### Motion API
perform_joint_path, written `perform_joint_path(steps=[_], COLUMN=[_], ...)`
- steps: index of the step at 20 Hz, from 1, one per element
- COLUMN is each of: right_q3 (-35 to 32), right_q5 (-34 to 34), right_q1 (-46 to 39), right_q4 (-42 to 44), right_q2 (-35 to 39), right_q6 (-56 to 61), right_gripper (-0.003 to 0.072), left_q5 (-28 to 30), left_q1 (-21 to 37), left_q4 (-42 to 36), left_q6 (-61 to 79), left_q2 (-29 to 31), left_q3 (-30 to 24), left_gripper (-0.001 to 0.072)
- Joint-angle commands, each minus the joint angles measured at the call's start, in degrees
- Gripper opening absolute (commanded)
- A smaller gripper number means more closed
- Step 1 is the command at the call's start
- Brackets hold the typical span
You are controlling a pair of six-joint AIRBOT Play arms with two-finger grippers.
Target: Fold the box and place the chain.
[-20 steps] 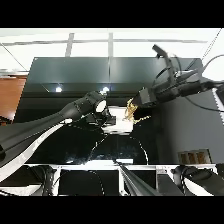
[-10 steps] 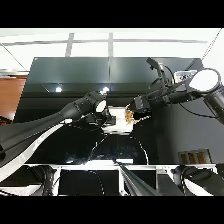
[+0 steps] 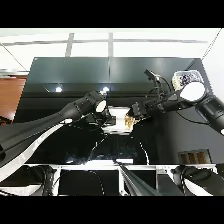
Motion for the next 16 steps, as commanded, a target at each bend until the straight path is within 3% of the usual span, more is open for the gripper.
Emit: perform_joint_path(steps=[1,4,7,8,9,11,14,16], right_q3=[-1.7,-0.2,-1.7,-3.9,-6.6,-12.0,-17.6,-19.3], right_q5=[-2.6,3.5,5.6,3.1,0.1,-9.4,-21.9,-23.1], right_q1=[-0.5,-7.3,-12.1,-12.2,-12.2,-10.7,-6.3,-3.8], right_q4=[-0.5,-0.7,-8.4,-10.1,-10.1,-10.0,-10.4,-10.2], right_q2=[0.0,1.0,3.5,4.1,4.1,4.0,3.8,3.5], right_q6=[-1.1,-4.9,-11.9,-15.3,-18.5,-26.3,-46.9,-63.5], right_gripper=[0.0443,0.0443,0.0444,0.0447,0.0687,0.0714,0.0714,0.0707], left_q5=[0.0,0.0,0.0,0.0,0.0,0.0,0.0,0.0], left_q1=[0.0,0.0,0.0,0.0,0.0,0.0,0.0,0.0], left_q4=[0.0,0.0,0.0,0.0,0.0,0.0,0.0,0.0], left_q6=[0.0,0.0,0.0,0.0,0.0,0.0,0.0,0.0], left_q2=[0.0,0.0,0.0,0.0,0.0,0.0,0.0,0.0], left_q3=[0.0,0.0,0.0,0.0,0.0,0.0,0.0,0.0], left_gripper=[0.0029,0.0028,0.0028,0.0029,0.0029,0.0028,0.0028,0.0028])
